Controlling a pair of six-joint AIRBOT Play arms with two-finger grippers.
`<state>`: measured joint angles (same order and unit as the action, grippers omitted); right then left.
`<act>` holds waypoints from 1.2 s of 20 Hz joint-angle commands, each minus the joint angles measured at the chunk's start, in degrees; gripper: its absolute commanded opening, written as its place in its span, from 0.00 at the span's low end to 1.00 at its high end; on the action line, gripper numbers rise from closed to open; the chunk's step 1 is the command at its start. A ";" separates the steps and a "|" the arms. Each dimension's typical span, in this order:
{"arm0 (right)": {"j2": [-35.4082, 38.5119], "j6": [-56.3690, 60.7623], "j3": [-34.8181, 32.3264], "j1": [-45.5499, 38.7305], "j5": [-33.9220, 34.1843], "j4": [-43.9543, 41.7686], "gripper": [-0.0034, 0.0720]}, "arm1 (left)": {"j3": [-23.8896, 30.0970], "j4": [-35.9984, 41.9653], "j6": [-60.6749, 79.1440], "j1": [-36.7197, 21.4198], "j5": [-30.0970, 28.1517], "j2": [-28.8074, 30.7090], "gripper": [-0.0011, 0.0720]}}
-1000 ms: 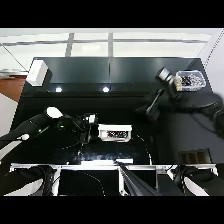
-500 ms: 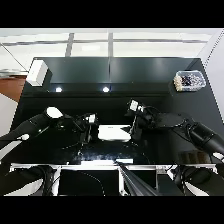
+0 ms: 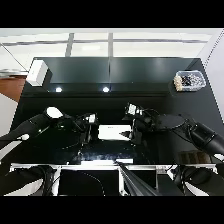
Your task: Fold the box and place the chain.
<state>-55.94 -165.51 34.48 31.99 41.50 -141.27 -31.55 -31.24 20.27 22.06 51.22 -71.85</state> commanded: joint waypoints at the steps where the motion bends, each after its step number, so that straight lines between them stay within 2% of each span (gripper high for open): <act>1: 0.44 1.27 0.44 0.07 3.45 2.08 0.97 | 0.02 0.00 0.04 0.04 0.02 -0.04 0.67; 5: 0.42 3.30 0.39 0.26 6.16 2.34 0.98 | 0.02 0.00 0.04 0.04 0.02 -0.04 0.68; 9: 0.15 5.51 0.39 0.26 4.70 8.20 0.98 | 0.02 0.00 0.04 0.04 0.02 -0.04 0.67; 17: 0.04 8.17 0.39 2.05 4.55 12.09 0.98 | 0.02 0.00 0.04 0.04 0.02 -0.04 0.68; 24: -0.66 9.11 0.39 2.08 1.57 14.01 0.97 | 0.02 0.00 0.04 0.04 0.02 -0.04 0.68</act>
<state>-56.18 -156.81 34.83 33.98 44.10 -128.05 -31.53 -31.22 20.29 22.06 51.22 -71.85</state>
